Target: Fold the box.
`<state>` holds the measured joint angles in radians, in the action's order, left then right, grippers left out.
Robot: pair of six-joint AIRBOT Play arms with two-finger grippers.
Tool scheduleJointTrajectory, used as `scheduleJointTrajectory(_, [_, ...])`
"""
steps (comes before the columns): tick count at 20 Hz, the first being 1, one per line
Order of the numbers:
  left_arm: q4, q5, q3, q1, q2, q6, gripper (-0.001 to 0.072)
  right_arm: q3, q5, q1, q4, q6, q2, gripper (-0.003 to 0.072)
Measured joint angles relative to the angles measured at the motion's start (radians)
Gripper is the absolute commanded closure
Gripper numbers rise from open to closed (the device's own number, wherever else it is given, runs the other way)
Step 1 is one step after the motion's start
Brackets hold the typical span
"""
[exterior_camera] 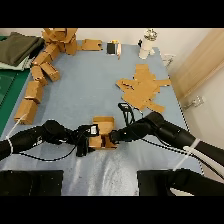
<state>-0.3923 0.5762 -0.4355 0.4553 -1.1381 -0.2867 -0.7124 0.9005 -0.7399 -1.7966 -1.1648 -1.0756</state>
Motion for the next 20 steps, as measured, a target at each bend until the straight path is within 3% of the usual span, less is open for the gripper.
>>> scheduleJointTrajectory(9, [0.000, 0.000, 0.000, 0.000, 0.000, 0.000, 0.0113, -0.203, 0.209, -0.133, 0.194, 0.229, -0.226, 0.0249])
scheduleJointTrajectory(10, [0.000, 0.000, 0.000, 0.000, 0.000, 0.000, 0.0113, -0.215, 0.226, -0.137, 0.203, 0.242, -0.245, 0.0273])
scheduleJointTrajectory(15, [0.000, 0.001, 0.000, 0.000, 0.000, 0.000, 0.0113, -0.247, 0.272, -0.145, 0.222, 0.276, -0.303, 0.0628])
scheduleJointTrajectory(17, [-0.001, 0.009, 0.000, 0.000, 0.000, 0.004, 0.0113, -0.256, 0.274, -0.150, 0.226, 0.287, -0.311, 0.0681])
scheduleJointTrajectory(20, [-0.001, 0.005, 0.000, 0.000, 0.000, 0.002, 0.0113, -0.267, 0.272, -0.160, 0.229, 0.287, -0.316, 0.0681])
